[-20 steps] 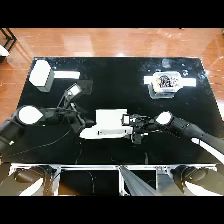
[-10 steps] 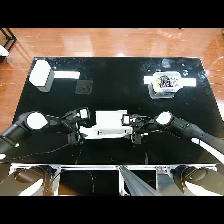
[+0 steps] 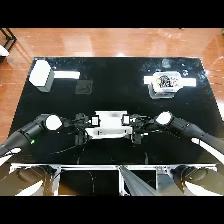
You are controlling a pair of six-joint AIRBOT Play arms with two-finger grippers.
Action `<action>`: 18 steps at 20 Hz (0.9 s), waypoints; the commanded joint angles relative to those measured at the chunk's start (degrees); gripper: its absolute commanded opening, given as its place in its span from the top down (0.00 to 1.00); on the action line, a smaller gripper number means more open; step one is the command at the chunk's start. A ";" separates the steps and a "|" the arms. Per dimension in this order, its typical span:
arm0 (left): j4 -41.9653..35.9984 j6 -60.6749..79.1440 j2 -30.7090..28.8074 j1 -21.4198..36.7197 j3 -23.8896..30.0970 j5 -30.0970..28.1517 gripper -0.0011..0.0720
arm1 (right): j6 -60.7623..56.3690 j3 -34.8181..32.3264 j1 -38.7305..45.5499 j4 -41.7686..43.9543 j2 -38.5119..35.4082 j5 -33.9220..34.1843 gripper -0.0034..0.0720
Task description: Fold the box and place the chain.
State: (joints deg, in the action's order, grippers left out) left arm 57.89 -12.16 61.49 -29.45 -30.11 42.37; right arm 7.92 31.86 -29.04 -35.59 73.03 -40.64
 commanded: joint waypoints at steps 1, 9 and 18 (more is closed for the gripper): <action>0.07 0.35 0.72 -0.90 -0.04 -1.68 0.15 | -0.02 -0.02 0.00 0.02 0.04 0.00 0.42; -1.49 0.44 0.72 -0.90 -0.15 -1.49 0.39 | -0.02 -0.02 0.00 0.02 0.04 0.00 0.42; -2.01 0.39 0.72 -3.30 -0.17 -0.90 0.58 | -0.02 -0.02 0.00 0.02 0.04 0.00 0.42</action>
State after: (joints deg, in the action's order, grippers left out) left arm 56.03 -11.75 62.17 -32.32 -30.22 41.93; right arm 7.92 31.86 -29.04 -35.59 73.03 -40.64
